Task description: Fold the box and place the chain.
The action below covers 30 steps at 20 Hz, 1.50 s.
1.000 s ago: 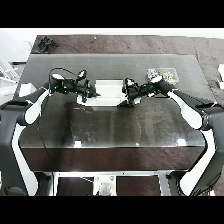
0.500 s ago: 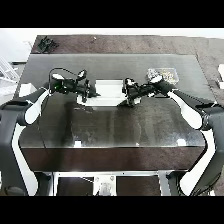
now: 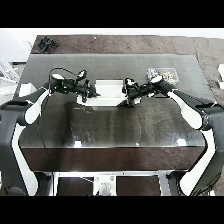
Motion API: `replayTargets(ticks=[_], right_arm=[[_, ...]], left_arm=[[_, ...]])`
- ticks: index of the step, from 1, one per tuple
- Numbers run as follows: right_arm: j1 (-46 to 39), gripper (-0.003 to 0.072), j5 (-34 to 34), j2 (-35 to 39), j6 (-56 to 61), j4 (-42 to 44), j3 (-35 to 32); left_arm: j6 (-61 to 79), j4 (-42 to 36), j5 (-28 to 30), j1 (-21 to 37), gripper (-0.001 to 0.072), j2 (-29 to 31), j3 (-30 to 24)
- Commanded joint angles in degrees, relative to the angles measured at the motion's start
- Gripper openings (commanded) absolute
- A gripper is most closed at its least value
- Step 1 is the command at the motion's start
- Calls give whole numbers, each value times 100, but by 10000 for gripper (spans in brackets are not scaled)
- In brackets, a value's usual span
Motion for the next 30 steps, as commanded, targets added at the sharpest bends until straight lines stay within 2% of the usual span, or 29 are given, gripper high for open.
replayTargets(ticks=[1,19,20,21,22,26,30], right_arm=[[-2,595,4,-4,2,0,-2],[-2,595,4,-4,2,2,-2],[-2,595,4,-4,2,2,-2],[-2,594,4,-4,2,2,-2],[-2,595,4,-4,2,2,-2],[-2,595,4,-4,2,2,-2],[-2,595,4,-4,2,2,-2]], left_arm=[[2,0,2,0,22,2,2],[4,-153,46,0,24,2,2],[9,-164,46,0,121,2,2],[7,-186,46,2,379,2,2],[4,-229,44,13,422,2,2],[2,-350,-15,66,419,35,2],[2,-378,-203,192,419,330,11]])
